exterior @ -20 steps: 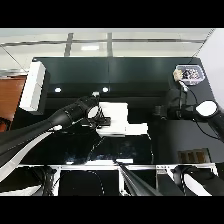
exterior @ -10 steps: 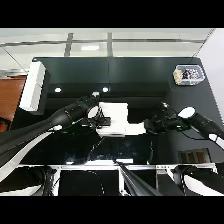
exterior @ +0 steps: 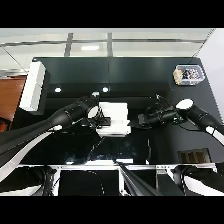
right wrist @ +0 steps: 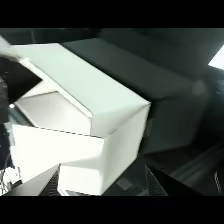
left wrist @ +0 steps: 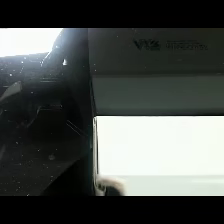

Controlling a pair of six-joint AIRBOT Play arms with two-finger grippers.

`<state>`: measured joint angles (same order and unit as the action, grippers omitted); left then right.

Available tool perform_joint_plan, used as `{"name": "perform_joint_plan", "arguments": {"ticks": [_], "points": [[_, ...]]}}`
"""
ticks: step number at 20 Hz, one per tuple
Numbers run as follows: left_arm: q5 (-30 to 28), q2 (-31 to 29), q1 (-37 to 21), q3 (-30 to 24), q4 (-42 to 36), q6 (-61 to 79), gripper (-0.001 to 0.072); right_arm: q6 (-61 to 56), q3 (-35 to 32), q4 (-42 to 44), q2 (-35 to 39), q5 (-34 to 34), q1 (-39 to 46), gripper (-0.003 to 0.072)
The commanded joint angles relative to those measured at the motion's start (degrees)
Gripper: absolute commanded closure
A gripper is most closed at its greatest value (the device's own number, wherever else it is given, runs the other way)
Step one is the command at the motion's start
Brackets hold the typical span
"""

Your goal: Fold the box and place the chain.

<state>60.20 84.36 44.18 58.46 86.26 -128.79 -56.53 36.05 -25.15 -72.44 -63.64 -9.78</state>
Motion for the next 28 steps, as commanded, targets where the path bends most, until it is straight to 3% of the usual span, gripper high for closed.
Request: {"name": "perform_joint_plan", "arguments": {"ticks": [1, 3, 4, 7, 14, 15, 21, 24, 25, 26, 28], "points": [[0.0, 0.04, -0.02, 0.07, 0.0, -0.02, 0.0682, -2.6, 1.07, -0.2, -0.07, -0.9, -1.57, 0.0064], [-0.02, 0.04, -0.02, 0.07, 0.0, -0.02, 0.0682, -5.01, 1.09, -0.2, -0.07, 0.26, -3.78, 0.0207], [-0.02, 0.04, -0.02, 0.07, 0.0, -0.02, 0.0682, -6.4, 1.31, -0.48, -0.07, 0.74, -4.96, 0.0208], [0.0, 0.04, -0.02, 0.07, 0.02, -0.02, 0.0682, -13.46, 4.31, -5.03, -0.07, 3.58, -9.11, 0.034], [-0.02, 0.04, -0.02, 0.07, 0.02, -0.02, 0.0682, -41.7, 13.31, -29.68, -0.09, 7.85, -18.45, 0.0341], [-0.02, 0.04, -0.02, 0.07, 0.02, -0.02, 0.0682, -44.63, 13.88, -32.0, -0.09, 8.22, -19.63, 0.0373], [-0.17, 0.04, -0.02, 0.07, 0.0, -0.02, 0.0682, -62.34, 16.26, -46.62, -0.46, 8.68, -26.67, 0.0373], [-0.15, 0.04, -0.02, 0.07, 0.02, -0.02, 0.0682, -66.36, 16.87, -49.51, -1.07, 8.24, -29.42, 0.0364], [-0.15, 0.04, -0.02, 0.07, 0.0, -0.02, 0.0682, -66.73, 16.87, -49.51, -1.4, 8.15, -30.03, 0.0208], [-0.15, 0.04, -0.02, 0.07, 0.0, -0.02, 0.0682, -67.21, 16.87, -49.48, -1.66, 8.13, -30.36, 0.0173], [-0.15, 0.04, -0.02, 0.07, 0.02, -0.02, 0.0682, -68.85, 16.87, -49.96, -2.12, 7.78, -30.34, 0.0175]]}}
